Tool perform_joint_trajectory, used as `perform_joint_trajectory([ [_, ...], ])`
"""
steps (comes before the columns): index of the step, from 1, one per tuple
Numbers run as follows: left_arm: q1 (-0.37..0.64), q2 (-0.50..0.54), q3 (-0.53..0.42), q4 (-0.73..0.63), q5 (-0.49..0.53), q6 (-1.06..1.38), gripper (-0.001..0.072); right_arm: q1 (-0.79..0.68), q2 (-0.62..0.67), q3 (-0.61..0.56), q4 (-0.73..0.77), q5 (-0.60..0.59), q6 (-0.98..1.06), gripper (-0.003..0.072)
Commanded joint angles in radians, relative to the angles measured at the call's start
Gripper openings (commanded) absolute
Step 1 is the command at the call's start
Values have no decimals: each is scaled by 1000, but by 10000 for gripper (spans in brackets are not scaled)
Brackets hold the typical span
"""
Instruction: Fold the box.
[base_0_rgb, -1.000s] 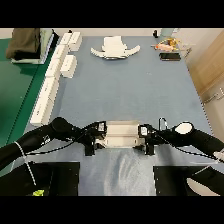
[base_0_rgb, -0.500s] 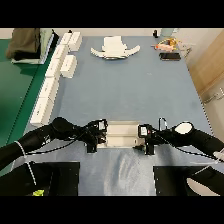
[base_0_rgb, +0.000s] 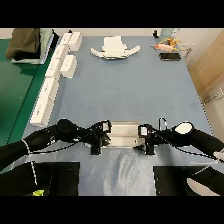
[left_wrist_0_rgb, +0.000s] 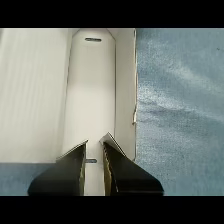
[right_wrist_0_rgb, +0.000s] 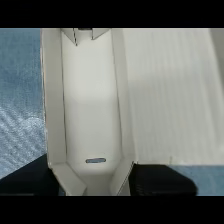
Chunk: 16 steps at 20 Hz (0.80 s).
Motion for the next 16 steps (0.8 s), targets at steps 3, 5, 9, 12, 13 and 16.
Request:
perform_joint_trajectory([
  [3, -5, -11, 1, -24, 15, 6, 716, -1, 1, 0, 0, 0, 1, 508],
  [5, -5, -11, 1, -24, 14, 6, 716, -1, 1, 0, 0, 0, 1, 508],
  [9, -5, -11, 1, -24, 13, -6, 451, -1, 1, 1, 0, 0, 1, 508],
  [12, -5, 3, 1, 6, 16, -80, 16, -1, 1, 0, 0, 0, 1, 508],
  [13, -3, 17, 1, 37, 17, -139, 16, -1, 1, 0, 0, 0, 1, 508],
  [16, -3, 89, 1, 187, 17, -396, 16, -1, 1, 0, 0, 0, 1, 508],
])
